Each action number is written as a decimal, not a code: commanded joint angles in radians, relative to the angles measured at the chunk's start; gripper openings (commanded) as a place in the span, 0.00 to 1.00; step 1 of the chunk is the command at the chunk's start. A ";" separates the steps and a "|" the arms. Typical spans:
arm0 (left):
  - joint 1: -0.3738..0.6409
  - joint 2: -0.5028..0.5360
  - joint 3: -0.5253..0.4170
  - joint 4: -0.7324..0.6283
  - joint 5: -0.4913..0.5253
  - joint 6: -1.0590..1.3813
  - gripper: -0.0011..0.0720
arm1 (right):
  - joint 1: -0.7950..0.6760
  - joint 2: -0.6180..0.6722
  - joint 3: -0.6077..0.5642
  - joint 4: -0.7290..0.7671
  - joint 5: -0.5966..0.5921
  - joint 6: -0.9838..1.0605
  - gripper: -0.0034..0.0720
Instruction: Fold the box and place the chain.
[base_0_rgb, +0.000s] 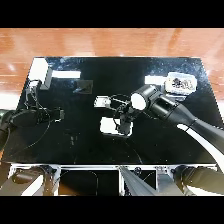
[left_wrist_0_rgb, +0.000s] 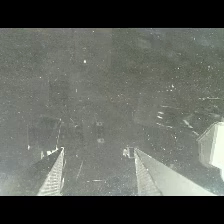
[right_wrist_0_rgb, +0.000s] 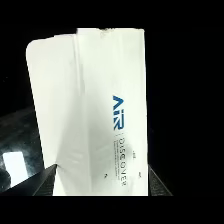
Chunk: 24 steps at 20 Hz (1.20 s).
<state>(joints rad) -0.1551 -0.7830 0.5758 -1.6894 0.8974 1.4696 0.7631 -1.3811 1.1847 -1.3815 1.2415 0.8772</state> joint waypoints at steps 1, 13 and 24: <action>0.001 0.000 0.001 0.001 0.000 0.000 0.76 | -0.001 -0.010 -0.002 -0.020 -0.014 -0.007 0.99; 0.001 0.000 0.001 0.001 -0.004 0.000 0.76 | 0.000 -0.010 -0.002 -0.033 -0.003 -0.019 0.44; 0.001 0.000 0.001 0.001 -0.008 0.000 0.76 | 0.000 -0.010 -0.001 -0.034 0.011 -0.030 0.23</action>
<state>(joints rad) -0.1551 -0.7830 0.5758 -1.6886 0.8906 1.4696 0.7628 -1.3903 1.1835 -1.4158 1.2423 0.8482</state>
